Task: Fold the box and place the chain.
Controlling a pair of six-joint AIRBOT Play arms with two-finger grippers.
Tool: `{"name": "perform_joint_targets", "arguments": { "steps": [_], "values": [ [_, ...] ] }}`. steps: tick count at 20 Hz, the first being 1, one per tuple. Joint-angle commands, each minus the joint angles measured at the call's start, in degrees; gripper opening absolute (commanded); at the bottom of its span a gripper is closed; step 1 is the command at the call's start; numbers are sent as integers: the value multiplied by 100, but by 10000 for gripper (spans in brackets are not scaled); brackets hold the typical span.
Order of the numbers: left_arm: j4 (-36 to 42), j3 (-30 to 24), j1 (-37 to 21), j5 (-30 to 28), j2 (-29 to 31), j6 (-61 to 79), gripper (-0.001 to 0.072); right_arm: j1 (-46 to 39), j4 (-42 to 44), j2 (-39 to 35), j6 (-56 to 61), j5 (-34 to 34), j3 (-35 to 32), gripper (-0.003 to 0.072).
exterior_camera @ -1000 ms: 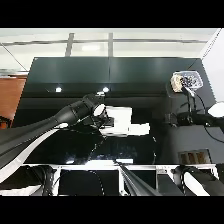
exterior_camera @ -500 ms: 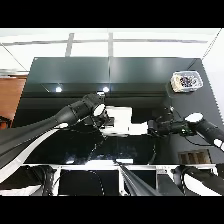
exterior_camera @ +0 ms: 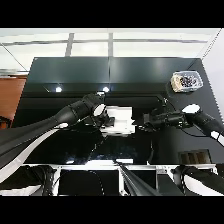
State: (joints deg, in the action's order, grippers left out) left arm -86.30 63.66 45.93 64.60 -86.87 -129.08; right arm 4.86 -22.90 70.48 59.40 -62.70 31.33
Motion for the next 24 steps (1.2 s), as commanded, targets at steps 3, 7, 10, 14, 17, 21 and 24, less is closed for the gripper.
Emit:
{"name": "perform_joint_targets", "arguments": {
  "steps": [3, 7, 10, 14, 17, 21, 24],
  "values": [
    [0, 0, -2, -2, 4, 4, 27, 267, 212, 9, 61, -212, 149, 483],
    [0, 0, -2, -2, 4, 4, 27, 551, 164, 9, 514, 155, 173, 481],
    [0, 0, -2, -2, 4, 4, 27, 905, -168, 9, 826, 409, 380, 480],
    [-2, 0, -2, -4, 4, 4, 27, 1550, -1904, 9, 2310, 752, 933, 480],
    [-2, 0, -2, -4, 4, 4, 27, 2026, -3023, 31, 3327, 831, 1364, 479],
    [-2, 0, -2, -2, 4, 4, 27, 2542, -3871, 229, 4194, 833, 1888, 290],
    [0, 0, -2, -2, 4, 4, 27, 2855, -4457, 568, 4854, 468, 2234, 290]
  ]
}}
